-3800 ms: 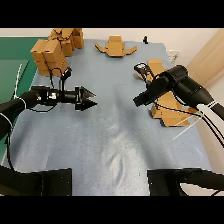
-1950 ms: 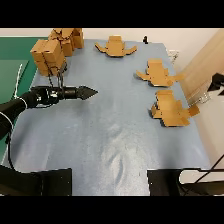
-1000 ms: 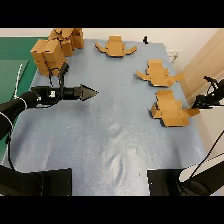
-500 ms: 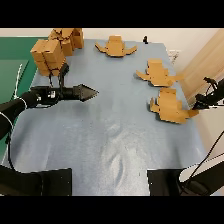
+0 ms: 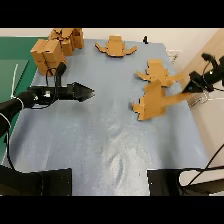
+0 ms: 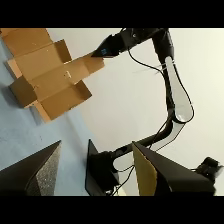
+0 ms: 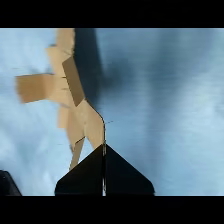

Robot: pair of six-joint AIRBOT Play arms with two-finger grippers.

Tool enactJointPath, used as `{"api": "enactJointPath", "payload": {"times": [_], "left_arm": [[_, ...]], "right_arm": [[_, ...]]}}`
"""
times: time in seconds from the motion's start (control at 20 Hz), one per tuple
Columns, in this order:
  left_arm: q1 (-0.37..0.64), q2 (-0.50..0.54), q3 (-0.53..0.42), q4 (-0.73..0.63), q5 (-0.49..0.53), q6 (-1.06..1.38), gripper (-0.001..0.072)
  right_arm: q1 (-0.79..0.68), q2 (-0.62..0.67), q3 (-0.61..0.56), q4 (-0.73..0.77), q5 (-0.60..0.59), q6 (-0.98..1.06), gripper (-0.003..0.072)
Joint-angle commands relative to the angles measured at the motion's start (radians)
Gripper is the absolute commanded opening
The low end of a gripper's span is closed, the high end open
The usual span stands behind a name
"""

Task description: Fold the box.

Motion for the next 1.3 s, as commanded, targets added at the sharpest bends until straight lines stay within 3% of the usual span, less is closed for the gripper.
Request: {"api": "enactJointPath", "payload": {"times": [0.0, 0.2, 0.4, 0.5, 0.6, 0.75, 0.9, 1.0, 1.1, 1.25], "left_arm": [[0.078, 0.002, 0.014, -0.003, -0.082, -0.003, 0.0684], [0.232, 0.042, 0.023, -0.002, -0.126, 0.005, 0.0685], [0.389, 0.093, 0.023, 0.013, -0.15, 0.001, 0.0686], [0.447, 0.11, 0.023, 0.037, -0.146, 0.002, 0.0685], [0.476, 0.118, 0.023, 0.113, -0.122, 0.0, 0.0685], [0.469, 0.118, 0.023, 0.237, -0.061, 0.001, 0.0686], [0.431, 0.117, 0.023, 0.276, -0.014, 0.026, 0.0686], [0.383, 0.117, 0.023, 0.354, 0.053, 0.032, 0.0685], [0.321, 0.113, 0.023, 0.473, 0.135, 0.032, 0.0685], [0.222, 0.083, 0.023, 0.509, 0.203, 0.059, 0.0685]], "right_arm": [[0.183, 0.19, 0.0, 0.077, -0.067, 0.154, 0.0003], [0.406, 0.281, 0.0, 0.367, 0.119, 0.241, 0.0003], [0.647, 0.245, -0.018, 0.407, 0.388, 0.159, 0.0002], [0.716, 0.212, -0.109, 0.378, 0.406, 0.09, 0.0003], [0.761, 0.207, -0.296, 0.323, 0.535, -0.014, 0.0003], [0.77, 0.208, -0.64, 0.308, 0.87, -0.172, 0.0003], [0.792, 0.211, -0.928, 0.284, 1.236, -0.328, 0.0002], [0.816, 0.211, -1.015, 0.275, 1.391, -0.393, 0.0002], [0.825, 0.209, -1.036, 0.241, 1.419, -0.443, 0.0002], [0.824, 0.209, -1.036, 0.198, 1.483, -0.443, 0.0002]]}}
